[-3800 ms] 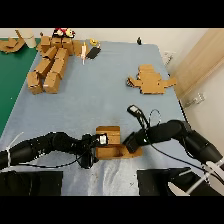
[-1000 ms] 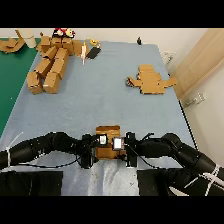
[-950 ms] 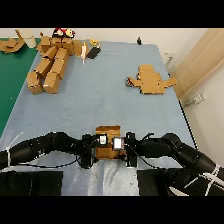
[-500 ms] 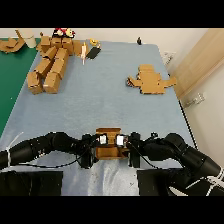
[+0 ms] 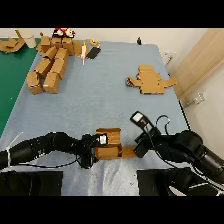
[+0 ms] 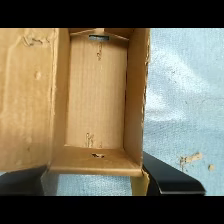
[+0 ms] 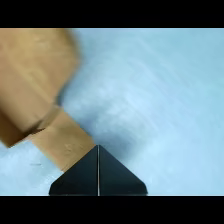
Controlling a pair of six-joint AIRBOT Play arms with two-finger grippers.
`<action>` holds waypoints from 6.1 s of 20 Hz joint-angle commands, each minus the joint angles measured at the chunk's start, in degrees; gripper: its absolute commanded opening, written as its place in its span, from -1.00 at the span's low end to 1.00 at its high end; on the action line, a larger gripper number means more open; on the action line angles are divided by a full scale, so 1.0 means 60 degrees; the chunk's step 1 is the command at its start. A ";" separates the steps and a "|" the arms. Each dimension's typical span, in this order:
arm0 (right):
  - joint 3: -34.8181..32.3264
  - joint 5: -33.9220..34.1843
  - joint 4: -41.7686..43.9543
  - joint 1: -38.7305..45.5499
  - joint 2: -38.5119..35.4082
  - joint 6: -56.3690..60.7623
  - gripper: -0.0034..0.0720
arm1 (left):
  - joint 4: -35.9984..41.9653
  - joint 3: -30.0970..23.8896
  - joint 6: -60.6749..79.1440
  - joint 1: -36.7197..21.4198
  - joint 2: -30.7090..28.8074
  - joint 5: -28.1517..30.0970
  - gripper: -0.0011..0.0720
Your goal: Fold the box.
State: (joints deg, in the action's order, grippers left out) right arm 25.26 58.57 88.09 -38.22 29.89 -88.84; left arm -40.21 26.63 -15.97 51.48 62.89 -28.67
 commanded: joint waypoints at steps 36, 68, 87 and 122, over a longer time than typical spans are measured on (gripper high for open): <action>-0.1818 -0.1545 0.5639 0.2080 -0.0310 0.2725 -0.48 | -0.0007 -0.0004 0.0007 -0.0007 -0.0004 0.0000 0.44; 0.1005 -0.0171 0.1803 -0.1093 0.3162 0.6033 0.03 | -0.0007 -0.0004 0.0007 -0.0007 -0.0004 0.0000 0.44; 0.3198 0.1195 0.1056 -0.2936 0.6506 0.8903 0.03 | -0.0007 -0.0004 0.0007 -0.0007 -0.0004 0.0004 0.44; 0.3479 0.2033 0.0474 -0.2936 0.6626 0.8732 -0.17 | -0.0007 -0.0004 0.0007 -0.0007 -0.0004 0.0004 0.44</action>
State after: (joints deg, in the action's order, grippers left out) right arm 46.06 70.52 90.85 -55.83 69.41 -36.49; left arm -40.23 26.63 -15.92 51.48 62.89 -28.64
